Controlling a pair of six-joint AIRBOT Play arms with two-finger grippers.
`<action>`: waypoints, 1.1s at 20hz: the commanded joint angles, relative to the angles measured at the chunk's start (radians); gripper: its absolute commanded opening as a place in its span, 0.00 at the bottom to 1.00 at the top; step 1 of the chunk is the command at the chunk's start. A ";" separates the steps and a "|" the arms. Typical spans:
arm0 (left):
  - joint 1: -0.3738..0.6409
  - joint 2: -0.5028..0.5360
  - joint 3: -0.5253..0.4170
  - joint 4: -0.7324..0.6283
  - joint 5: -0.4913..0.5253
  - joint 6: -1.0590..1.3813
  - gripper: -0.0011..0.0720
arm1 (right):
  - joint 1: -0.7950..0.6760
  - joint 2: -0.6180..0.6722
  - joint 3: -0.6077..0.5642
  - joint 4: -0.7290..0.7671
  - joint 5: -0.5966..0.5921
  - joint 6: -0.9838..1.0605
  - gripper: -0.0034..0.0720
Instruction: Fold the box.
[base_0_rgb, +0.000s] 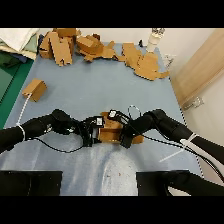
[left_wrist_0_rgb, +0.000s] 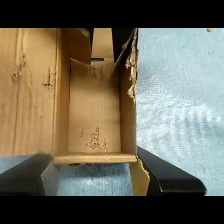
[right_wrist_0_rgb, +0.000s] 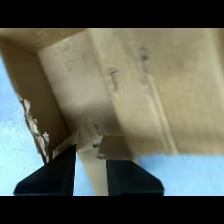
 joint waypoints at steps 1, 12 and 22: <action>0.000 0.000 0.000 -0.001 0.003 0.000 0.58 | -0.002 0.066 0.003 -0.106 -0.003 0.186 0.36; 0.000 0.000 0.000 -0.002 0.003 0.000 0.58 | -0.262 0.467 -0.074 -0.463 -0.274 0.921 0.05; 0.000 0.000 0.000 -0.001 0.004 0.000 0.58 | -0.410 0.377 -0.336 0.093 0.055 0.898 0.05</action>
